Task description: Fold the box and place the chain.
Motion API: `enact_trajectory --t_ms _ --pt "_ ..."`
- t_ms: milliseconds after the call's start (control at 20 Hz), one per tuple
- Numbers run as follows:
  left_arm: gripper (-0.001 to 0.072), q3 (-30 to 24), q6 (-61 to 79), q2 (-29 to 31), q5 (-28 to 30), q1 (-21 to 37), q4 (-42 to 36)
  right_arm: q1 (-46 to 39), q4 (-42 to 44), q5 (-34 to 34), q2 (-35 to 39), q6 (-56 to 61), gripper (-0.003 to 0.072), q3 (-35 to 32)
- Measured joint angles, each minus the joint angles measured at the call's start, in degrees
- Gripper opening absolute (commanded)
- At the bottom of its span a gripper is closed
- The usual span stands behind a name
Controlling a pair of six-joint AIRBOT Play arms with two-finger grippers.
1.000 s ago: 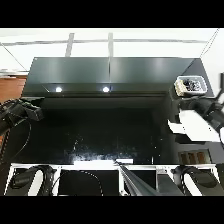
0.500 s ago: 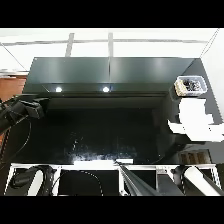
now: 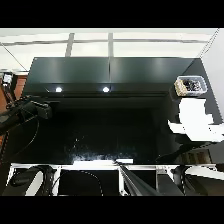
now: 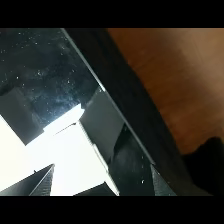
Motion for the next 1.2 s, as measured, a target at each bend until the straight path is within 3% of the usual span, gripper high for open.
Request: enact_trajectory --t_ms 100,250,450,550,600,650,900,1200 --pt "0.0716 0.00 -0.04 -0.85 -0.07 -0.24 0.04 -0.20 3.28 2.47 -3.37 -4.50 0.0720 2.36" --pt "0.0715 0.02 -0.22 -1.70 -0.76 -0.44 -0.13 -0.37 7.58 7.82 -8.37 -7.91 0.0490 5.42" --pt "0.0716 0.00 -1.36 -2.10 -1.53 -0.52 -0.31 -0.37 9.35 11.32 -10.91 -9.07 0.0487 6.91" --pt "0.0715 0.02 -1.64 -2.12 -1.66 -0.52 -0.33 -0.31 9.05 12.72 -11.21 -8.90 0.0160 7.13" --pt "0.0715 0.02 -1.70 -2.16 -1.70 -0.52 -0.35 -0.26 8.79 13.35 -11.10 -8.57 0.0058 7.19" --pt "0.0715 0.02 -1.70 -2.16 -1.73 -0.52 -0.35 -0.22 8.35 13.94 -10.84 -8.55 0.0009 7.21" --pt "0.0715 0.00 -1.92 -2.16 -1.75 -0.52 -0.33 -0.22 9.62 15.32 -6.84 -8.50 0.0012 5.73" --pt "0.0698 0.02 -1.92 -2.16 -1.97 -0.55 -0.35 2.38 19.85 16.37 1.86 -10.91 0.0012 -4.76"
